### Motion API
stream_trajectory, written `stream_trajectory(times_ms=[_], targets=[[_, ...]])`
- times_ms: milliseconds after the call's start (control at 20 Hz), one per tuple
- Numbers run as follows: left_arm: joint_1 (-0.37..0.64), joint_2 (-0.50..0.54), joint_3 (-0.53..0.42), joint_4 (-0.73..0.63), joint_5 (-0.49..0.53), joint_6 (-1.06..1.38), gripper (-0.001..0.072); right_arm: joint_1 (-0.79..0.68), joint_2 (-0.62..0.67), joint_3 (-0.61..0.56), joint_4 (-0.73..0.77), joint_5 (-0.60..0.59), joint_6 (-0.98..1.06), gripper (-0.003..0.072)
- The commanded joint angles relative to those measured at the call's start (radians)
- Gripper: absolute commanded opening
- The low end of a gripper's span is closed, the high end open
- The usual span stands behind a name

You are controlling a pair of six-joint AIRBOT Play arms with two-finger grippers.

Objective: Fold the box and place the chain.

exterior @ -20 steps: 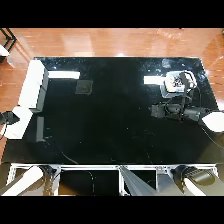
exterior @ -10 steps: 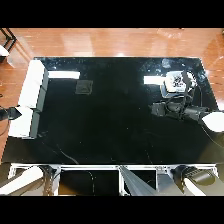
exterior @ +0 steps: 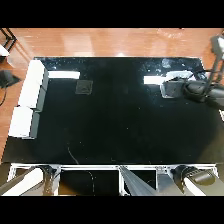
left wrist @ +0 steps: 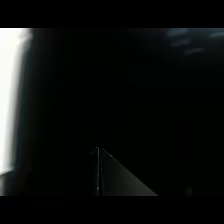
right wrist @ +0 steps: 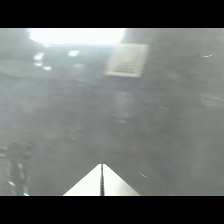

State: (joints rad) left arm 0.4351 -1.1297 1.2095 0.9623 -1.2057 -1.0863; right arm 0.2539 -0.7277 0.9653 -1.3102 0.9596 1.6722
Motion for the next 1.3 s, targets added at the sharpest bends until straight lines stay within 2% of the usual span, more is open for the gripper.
stream_trajectory(times_ms=[0,100,200,300,450,550,700,1000,1250], targets=[[-0.211,0.062,0.048,-0.032,-0.008,-0.096,0.0021,0.004,0.039,0.084,-0.245,0.276,0.151,0.0020],[-0.363,0.130,0.003,0.042,0.097,-0.132,0.0021,0.037,0.112,0.033,-0.393,0.343,0.259,0.0021],[-0.532,0.219,-0.107,0.146,0.236,-0.185,0.0021,0.083,0.197,-0.072,-0.538,0.343,0.400,0.0021],[-0.687,0.286,-0.249,0.248,0.353,-0.286,0.0022,0.115,0.257,-0.208,-0.580,0.333,0.481,0.0021],[-0.841,0.288,-0.385,0.336,0.408,-0.363,0.0022,0.141,0.272,-0.366,-0.575,0.315,0.541,0.0021],[-0.865,0.278,-0.447,0.335,0.412,-0.391,0.0023,0.153,0.272,-0.399,-0.564,0.280,0.567,0.0021],[-0.844,0.277,-0.511,0.336,0.420,-0.411,0.0024,0.153,0.272,-0.397,-0.547,0.200,0.569,0.0021],[-0.804,0.277,-0.515,0.336,0.414,-0.409,0.0026,0.153,0.272,-0.397,-0.545,0.130,0.569,0.0021],[-0.802,0.276,-0.514,0.344,0.467,-0.409,0.0027,0.153,0.272,-0.397,-0.545,0.132,0.569,0.0020]])
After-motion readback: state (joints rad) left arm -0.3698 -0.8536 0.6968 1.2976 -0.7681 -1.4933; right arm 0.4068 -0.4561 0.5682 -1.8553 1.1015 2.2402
